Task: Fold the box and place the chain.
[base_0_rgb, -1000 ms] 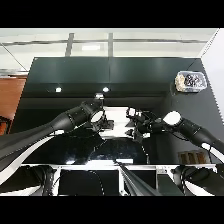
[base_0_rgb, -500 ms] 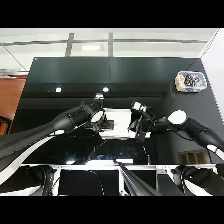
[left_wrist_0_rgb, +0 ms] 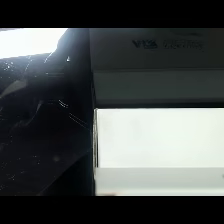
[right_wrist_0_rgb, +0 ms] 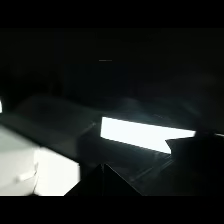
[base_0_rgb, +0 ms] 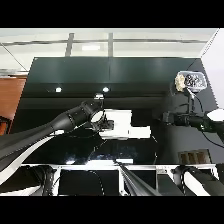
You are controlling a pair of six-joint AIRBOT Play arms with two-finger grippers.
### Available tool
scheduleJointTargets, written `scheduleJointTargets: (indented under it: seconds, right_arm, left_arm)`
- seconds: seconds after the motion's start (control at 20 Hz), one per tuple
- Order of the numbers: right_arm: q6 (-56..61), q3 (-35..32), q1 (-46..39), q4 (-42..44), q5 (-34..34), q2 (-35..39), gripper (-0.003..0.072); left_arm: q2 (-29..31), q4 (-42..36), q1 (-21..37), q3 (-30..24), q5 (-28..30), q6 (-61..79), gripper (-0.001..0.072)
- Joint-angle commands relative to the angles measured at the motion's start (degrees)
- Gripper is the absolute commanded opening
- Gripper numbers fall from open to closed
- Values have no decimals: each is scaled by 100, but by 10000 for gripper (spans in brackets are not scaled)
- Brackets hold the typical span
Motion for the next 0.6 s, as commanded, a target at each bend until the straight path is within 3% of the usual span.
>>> scheduleJointTargets:
  seconds: [0.0,0.15,0.25,0.45,0.55]
  right_arm:
    - [1193,-461,-385,-107,-125,-166,13]
    - [1185,-549,313,-109,315,-728,14]
    - [1080,-544,879,20,238,-1069,14]
    - [380,-393,1690,1034,-101,-1294,14]
    - [-72,-197,1698,1290,168,-1294,14]
  left_arm:
    - [-2,4,-2,4,-4,-2,31]
    - [-2,4,-2,4,-4,-2,30]
    - [-2,4,-2,4,-4,-2,30]
    - [-2,4,-2,4,-4,-2,31]
    - [-2,4,-2,4,-4,0,30]
